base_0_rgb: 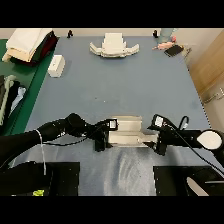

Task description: Fold the box.

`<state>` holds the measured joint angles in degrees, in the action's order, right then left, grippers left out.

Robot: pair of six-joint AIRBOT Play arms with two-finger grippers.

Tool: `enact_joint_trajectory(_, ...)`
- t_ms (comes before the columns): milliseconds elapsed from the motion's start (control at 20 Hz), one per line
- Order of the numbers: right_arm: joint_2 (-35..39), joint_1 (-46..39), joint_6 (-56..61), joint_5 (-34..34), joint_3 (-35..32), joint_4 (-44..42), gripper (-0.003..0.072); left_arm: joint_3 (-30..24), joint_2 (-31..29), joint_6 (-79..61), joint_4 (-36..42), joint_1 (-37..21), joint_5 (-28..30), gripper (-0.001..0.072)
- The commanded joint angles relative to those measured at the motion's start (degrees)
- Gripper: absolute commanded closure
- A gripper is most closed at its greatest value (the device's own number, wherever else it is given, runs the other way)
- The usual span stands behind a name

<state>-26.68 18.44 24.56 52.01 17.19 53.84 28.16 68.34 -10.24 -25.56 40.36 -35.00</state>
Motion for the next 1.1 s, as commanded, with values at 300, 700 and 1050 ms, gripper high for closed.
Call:
enact_joint_trajectory(300,13.79,0.0,47.28,6.49,0.04,-6.56,-0.0019,-0.02,0.0,-0.02,-0.02,0.0,0.0,0.0124)
enact_joint_trajectory(700,13.77,0.0,61.81,5.99,0.04,-7.82,-0.0019,-0.02,0.0,-0.02,0.11,0.0,0.2,0.0124)
enact_joint_trajectory(1050,13.77,0.0,63.56,5.95,0.04,-7.8,-0.0019,-0.02,0.0,-0.02,0.11,0.02,-0.04,0.0124)
